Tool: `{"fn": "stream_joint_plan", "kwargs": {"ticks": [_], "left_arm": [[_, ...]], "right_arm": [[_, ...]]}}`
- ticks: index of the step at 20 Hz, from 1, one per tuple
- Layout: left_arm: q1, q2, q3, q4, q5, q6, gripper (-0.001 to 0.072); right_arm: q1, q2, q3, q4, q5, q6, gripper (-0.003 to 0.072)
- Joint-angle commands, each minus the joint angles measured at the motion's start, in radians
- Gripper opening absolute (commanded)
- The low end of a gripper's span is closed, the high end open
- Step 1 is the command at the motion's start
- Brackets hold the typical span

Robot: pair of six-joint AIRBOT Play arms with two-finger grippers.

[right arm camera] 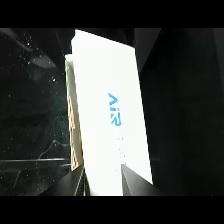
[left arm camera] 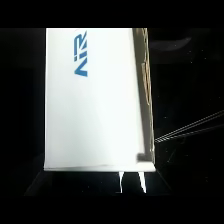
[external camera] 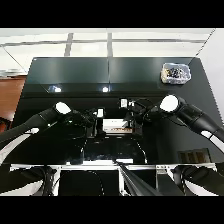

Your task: Fold the box and place the chain.

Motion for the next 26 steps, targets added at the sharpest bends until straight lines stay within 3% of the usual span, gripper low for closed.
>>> {"fn": "stream_joint_plan", "kwargs": {"ticks": [1,2,4,16,21,22,23,24,26], "left_arm": [[0.0,0.0,0.001,0.001,0.0,0.001,0.0478],[0.0,0.0,0.001,0.001,0.0,0.001,0.0478],[0.0,0.0,0.001,0.001,0.0,0.001,0.0478],[0.0,0.0,0.001,0.0,0.0,0.001,0.0479],[0.0,0.0,0.001,0.0,0.0,0.001,0.0478],[0.0,0.0,0.001,0.001,0.0,0.001,0.0479],[0.0,0.0,0.001,0.0,0.0,0.001,0.0479],[0.0,0.0,0.001,0.0,0.0,0.001,0.0479],[0.0,0.0,0.001,0.001,0.0,0.001,0.0479]], "right_arm": [[0.001,-0.001,-0.011,-0.018,-0.002,0.011,0.0238],[0.001,-0.001,-0.013,-0.018,-0.003,0.011,0.0239],[0.001,-0.001,-0.013,-0.018,-0.003,0.011,0.0346],[-0.003,-0.001,-0.047,-0.018,0.001,0.019,0.0345],[-0.049,0.097,-0.027,-0.002,0.076,0.296,0.0345],[-0.058,0.099,-0.029,0.019,0.108,0.446,0.032],[-0.06,0.097,-0.036,0.034,0.116,0.557,0.0099],[-0.06,0.096,-0.056,0.07,0.106,0.599,0.0018],[-0.06,0.082,-0.1,0.184,0.028,0.607,0.0018]]}}
